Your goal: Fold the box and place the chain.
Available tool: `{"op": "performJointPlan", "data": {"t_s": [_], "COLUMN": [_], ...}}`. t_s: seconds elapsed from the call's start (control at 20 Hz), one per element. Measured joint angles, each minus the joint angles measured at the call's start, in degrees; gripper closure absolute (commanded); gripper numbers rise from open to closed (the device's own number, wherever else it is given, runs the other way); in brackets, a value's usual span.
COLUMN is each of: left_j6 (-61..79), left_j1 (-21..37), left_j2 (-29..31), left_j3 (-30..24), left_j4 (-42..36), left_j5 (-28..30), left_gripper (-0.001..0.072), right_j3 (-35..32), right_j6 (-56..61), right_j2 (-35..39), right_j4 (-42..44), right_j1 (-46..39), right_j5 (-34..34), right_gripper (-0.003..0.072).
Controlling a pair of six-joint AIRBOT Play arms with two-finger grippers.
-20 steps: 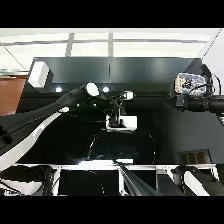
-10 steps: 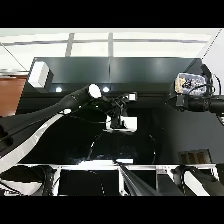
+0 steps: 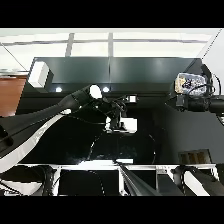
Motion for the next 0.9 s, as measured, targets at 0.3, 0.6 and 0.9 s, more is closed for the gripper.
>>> {"op": "performJointPlan", "data": {"t_s": [0.3,0.6,0.9], "left_j6": [-0.04,-0.07,-1.92], "left_j1": [0.00,0.20,-0.13], "left_j2": [0.42,2.51,3.76], "left_j3": [0.00,0.00,-0.02], "left_j4": [1.16,3.58,6.58], "left_j5": [-0.22,-0.52,-0.48], "left_gripper": [0.0006,0.0005,0.0005], "right_j3": [0.00,0.00,0.00], "right_j6": [0.00,0.04,0.04], "right_j2": [0.00,0.00,0.00], "right_j4": [0.02,0.02,0.02], "right_j1": [0.00,-0.02,0.00], "right_j5": [0.02,0.04,0.15], "right_gripper": [0.0674,0.0674,0.0675]}}
